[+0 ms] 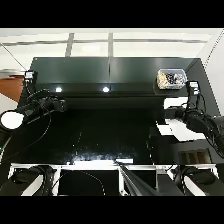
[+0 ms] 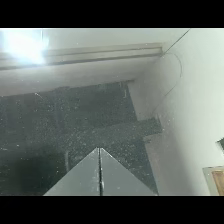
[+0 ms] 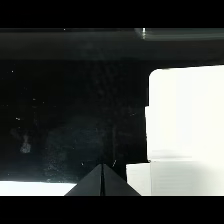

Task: Fold the box and place the chain.

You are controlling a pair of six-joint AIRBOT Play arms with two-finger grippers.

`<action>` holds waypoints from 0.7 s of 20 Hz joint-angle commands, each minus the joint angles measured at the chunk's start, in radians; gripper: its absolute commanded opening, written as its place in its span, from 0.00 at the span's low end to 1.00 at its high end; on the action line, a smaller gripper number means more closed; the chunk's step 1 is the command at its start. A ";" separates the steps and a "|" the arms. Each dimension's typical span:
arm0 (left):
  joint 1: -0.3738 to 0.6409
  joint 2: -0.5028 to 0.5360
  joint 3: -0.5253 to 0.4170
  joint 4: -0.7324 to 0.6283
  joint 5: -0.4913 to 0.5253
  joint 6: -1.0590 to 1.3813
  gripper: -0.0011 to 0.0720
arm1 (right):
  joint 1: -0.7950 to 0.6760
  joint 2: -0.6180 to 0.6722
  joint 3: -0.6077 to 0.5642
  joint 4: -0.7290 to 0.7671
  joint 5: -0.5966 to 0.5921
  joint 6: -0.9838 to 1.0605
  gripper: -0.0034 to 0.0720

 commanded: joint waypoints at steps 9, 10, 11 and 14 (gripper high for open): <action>-0.003 -0.001 -0.004 -0.279 -0.124 -0.002 0.06 | 0.001 0.001 -0.001 0.001 0.058 0.001 0.07; -0.003 -0.001 -0.009 -0.272 -0.140 -0.002 0.06 | 0.001 0.001 -0.001 0.001 0.057 0.000 0.07; -0.003 -0.001 -0.013 -0.259 -0.150 -0.002 0.07 | 0.001 0.001 -0.001 0.001 0.059 0.001 0.07; -0.003 -0.003 -0.025 -0.254 -0.153 -0.001 0.99 | 0.001 0.001 -0.001 0.002 0.090 0.001 0.08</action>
